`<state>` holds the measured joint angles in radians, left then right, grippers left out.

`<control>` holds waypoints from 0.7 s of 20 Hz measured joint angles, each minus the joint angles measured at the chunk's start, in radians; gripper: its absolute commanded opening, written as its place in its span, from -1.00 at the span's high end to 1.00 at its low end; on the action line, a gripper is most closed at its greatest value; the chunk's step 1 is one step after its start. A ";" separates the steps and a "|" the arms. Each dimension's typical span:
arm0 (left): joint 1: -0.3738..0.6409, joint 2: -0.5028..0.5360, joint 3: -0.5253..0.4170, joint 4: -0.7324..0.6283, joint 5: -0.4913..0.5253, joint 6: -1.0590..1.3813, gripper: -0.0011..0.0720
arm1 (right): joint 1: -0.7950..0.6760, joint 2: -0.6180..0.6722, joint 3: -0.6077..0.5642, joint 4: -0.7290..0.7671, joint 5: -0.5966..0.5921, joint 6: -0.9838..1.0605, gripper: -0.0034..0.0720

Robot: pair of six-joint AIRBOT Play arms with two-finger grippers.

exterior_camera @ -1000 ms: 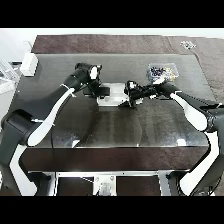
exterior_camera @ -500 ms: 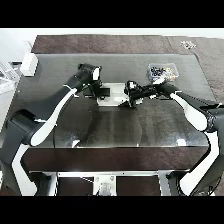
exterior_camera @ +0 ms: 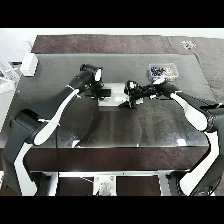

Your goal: Fold the box and place the chain.

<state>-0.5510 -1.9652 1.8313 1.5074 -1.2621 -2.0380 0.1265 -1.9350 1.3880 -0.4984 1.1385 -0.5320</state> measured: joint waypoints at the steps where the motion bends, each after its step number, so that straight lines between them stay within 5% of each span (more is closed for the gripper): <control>1: 0.000 -0.001 0.000 0.004 -0.003 -0.007 0.91 | 0.000 0.000 0.000 0.000 0.001 0.002 -0.65; 10: 0.000 -0.004 0.001 0.003 0.007 0.001 0.84 | 0.000 0.000 0.000 0.000 0.002 0.000 -0.65; 11: 0.000 -0.005 0.002 0.003 0.010 0.005 0.25 | 0.000 0.000 0.000 0.000 0.001 -0.002 -0.65; 12: -0.001 -0.007 0.005 -0.007 0.024 0.006 -0.01 | 0.000 0.000 0.000 0.001 -0.007 -0.002 -0.65; 14: -0.002 -0.004 0.016 -0.011 0.016 0.012 0.00 | 0.000 0.000 0.000 0.004 -0.006 -0.002 -0.65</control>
